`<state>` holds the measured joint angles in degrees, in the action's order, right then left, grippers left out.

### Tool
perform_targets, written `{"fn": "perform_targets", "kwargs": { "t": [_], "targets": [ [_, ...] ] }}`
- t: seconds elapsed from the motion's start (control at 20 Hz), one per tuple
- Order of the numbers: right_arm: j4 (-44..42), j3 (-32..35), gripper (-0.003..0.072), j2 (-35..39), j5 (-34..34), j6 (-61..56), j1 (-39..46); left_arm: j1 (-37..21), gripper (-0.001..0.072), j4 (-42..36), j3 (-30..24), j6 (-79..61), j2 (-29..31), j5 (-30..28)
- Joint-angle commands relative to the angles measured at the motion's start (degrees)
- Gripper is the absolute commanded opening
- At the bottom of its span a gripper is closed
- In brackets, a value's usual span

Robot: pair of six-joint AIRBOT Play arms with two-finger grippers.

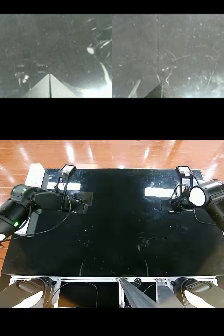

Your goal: Fold the box and place the chain.

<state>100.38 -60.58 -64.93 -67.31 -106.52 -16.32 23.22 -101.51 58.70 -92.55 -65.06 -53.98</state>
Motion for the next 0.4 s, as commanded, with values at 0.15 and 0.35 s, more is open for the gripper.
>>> {"fn": "perform_targets", "kwargs": {
  "t": [0.15, 0.35],
  "targets": [
    [-0.02, 0.35, 0.0029, -0.17, -0.37, -0.24, 0.24, 0.66, 0.002, 0.96, -0.09, 1.51, -0.57, 0.61],
    [-0.02, 0.35, 0.0029, -0.17, -0.39, -0.24, 0.24, 0.63, 0.002, 0.96, -0.11, 1.51, -0.72, 0.66]
  ]
}}
